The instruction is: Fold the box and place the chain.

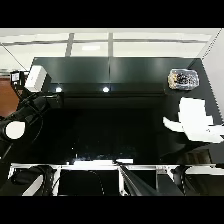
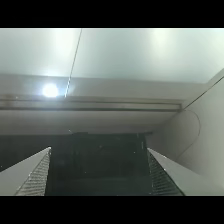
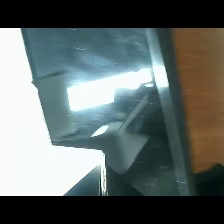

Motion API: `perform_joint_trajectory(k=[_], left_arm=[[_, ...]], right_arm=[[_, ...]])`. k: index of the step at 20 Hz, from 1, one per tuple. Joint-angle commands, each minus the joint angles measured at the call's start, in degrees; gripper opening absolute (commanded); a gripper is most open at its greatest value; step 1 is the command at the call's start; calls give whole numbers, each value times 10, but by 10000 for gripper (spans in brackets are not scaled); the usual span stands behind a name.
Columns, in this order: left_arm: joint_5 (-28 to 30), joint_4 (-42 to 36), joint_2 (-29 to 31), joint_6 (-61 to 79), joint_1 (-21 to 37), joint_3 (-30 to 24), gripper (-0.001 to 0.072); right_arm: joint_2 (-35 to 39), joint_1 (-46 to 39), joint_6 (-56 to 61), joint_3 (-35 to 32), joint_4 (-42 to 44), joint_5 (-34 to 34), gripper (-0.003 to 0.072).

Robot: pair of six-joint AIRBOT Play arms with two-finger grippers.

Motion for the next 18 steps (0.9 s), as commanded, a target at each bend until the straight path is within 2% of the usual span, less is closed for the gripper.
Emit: perform_joint_trajectory(k=[1, 4, 7, 9, 11, 12, 14, 16, 18], left_arm=[[-3, 0, 0, 1, 0, 0, 709], [-3, 0, 0, 2, 0, 0, 709], [-22, -36, 3, 1, -2, 0, 708], [-38, -54, 2, 1, -4, 0, 708], [-49, -57, -1, 2, -4, 0, 708], [-62, -72, -3, 1, -4, 0, 704], [-109, -141, -18, 28, -16, 0, 689], [-123, -187, -39, 60, -43, 1, 689], [-120, -234, -68, 89, -56, 11, 689]], right_arm=[[16, 9, 25, 0, 89, 52, 16], [39, 23, 33, -26, 199, 104, 15], [90, 70, 57, -95, 226, 90, 15], [139, 117, 56, -165, 259, 55, 15], [205, 173, 36, -260, 350, -28, 15], [242, 207, 43, -315, 422, -85, 15], [305, 290, 9, -407, 534, -154, 15], [363, 404, -4, -482, 590, -253, 15], [406, 544, -11, -538, 650, -383, 15]])
